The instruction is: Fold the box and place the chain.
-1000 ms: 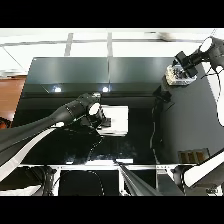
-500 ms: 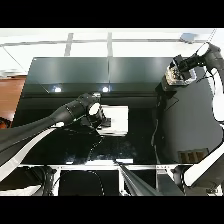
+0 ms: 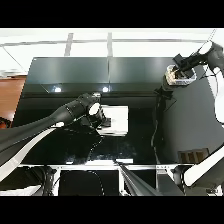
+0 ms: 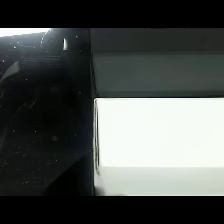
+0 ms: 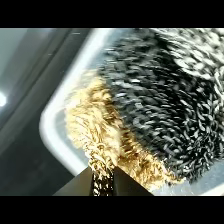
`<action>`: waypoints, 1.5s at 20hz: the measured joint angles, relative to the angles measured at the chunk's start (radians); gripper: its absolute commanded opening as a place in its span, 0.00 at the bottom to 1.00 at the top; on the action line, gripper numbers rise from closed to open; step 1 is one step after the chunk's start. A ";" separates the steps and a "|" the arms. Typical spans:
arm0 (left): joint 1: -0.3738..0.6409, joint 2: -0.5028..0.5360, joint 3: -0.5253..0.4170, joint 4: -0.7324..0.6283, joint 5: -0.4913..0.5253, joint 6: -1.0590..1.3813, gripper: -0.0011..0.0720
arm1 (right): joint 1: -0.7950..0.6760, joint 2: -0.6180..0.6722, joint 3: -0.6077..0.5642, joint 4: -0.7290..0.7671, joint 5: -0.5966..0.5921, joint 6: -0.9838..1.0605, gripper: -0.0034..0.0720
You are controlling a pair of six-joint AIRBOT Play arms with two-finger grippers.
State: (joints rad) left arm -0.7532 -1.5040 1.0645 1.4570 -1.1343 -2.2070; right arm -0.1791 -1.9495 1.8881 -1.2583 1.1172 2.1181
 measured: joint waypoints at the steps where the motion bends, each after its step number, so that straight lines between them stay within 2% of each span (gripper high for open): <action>1: 0.000 0.000 0.000 0.000 0.000 0.000 0.05 | -0.001 0.035 0.000 -0.002 -0.001 -0.055 0.06; 6: 0.000 0.000 0.000 0.000 0.000 0.000 0.05 | -0.002 0.274 0.000 -0.002 0.003 -0.294 0.06; 11: 0.000 0.000 0.000 0.000 0.000 0.000 0.05 | -0.002 0.547 0.001 0.029 -0.006 -0.423 0.06; 18: 0.000 0.000 0.000 0.000 0.000 0.000 0.05 | 0.012 0.842 0.001 0.167 0.102 -0.517 0.06; 21: 0.000 0.000 0.000 0.000 0.000 0.000 0.05 | 0.046 0.901 -0.006 0.227 0.251 -0.547 0.06; 24: 0.000 0.000 0.000 -0.001 0.000 0.000 0.05 | 0.149 0.924 -0.071 0.283 0.397 -0.574 0.06; 27: 0.000 0.000 0.000 0.000 0.000 0.000 0.05 | 0.303 0.933 -0.185 0.306 0.427 -0.585 0.06; 30: 0.000 0.000 0.000 0.000 0.000 0.000 0.05 | 0.456 0.932 -0.310 0.316 0.362 -0.589 0.06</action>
State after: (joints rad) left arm -0.7532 -1.5040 1.0645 1.4567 -1.1343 -2.2070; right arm 0.2768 -1.0172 1.5780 -0.9424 1.4788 1.5288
